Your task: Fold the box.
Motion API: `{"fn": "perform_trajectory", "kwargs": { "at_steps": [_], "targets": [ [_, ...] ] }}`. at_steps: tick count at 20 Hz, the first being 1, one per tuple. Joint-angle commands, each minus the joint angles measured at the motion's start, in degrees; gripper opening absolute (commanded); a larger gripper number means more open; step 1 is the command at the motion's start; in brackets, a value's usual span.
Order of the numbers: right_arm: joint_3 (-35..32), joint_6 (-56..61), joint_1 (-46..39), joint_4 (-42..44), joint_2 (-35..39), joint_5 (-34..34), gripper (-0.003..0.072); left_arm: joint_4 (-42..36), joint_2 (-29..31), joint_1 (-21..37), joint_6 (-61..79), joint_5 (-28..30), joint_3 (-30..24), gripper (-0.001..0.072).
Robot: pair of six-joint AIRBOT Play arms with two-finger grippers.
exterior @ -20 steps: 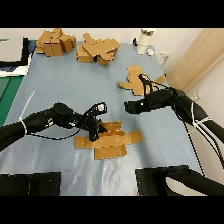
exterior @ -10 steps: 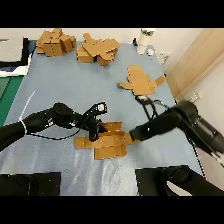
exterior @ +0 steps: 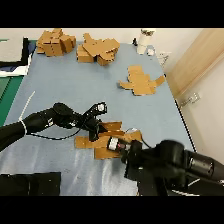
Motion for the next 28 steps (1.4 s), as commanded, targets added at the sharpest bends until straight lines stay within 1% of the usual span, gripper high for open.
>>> {"fn": "perform_trajectory", "kwargs": {
  "at_steps": [1,2,3,7,10,14,17,22,28],
  "targets": [
    [-2.5,2.1,12.6,-14.9,-1.9,6.2,0.0225,0.0,0.0,0.0,0.0,0.1,0.0,0.0010],
    [-2.5,2.1,13.3,-16.3,-3.2,6.6,0.0509,0.0,0.0,0.0,0.0,0.0,0.0,0.0010],
    [-2.5,2.2,13.3,-17.5,-4.6,7.0,0.0577,0.0,0.0,0.0,0.0,0.0,0.0,0.0010],
    [-2.5,3.7,12.4,-24.5,-11.6,7.4,0.0576,0.0,0.0,0.0,0.0,0.0,0.0,0.0010],
    [-2.5,5.0,12.4,-27.2,-15.7,7.9,0.0569,0.0,0.0,0.0,0.0,0.0,0.0,0.0010],
    [-2.5,15.5,12.4,-35.9,-16.3,8.0,0.0566,0.0,0.0,0.0,0.0,0.0,0.0,0.0011],
    [-2.5,18.8,12.4,-38.5,-16.3,8.0,0.0566,0.0,0.0,0.0,0.0,0.0,0.0,0.0010],
    [-0.9,22.8,12.4,-39.1,-16.1,6.7,0.0567,0.0,0.0,0.0,0.0,0.0,0.0,0.0010],
    [1.2,22.9,12.5,-35.8,-15.5,5.2,0.0577,0.0,0.0,0.0,0.0,0.0,0.0,0.0010]
  ]
}}
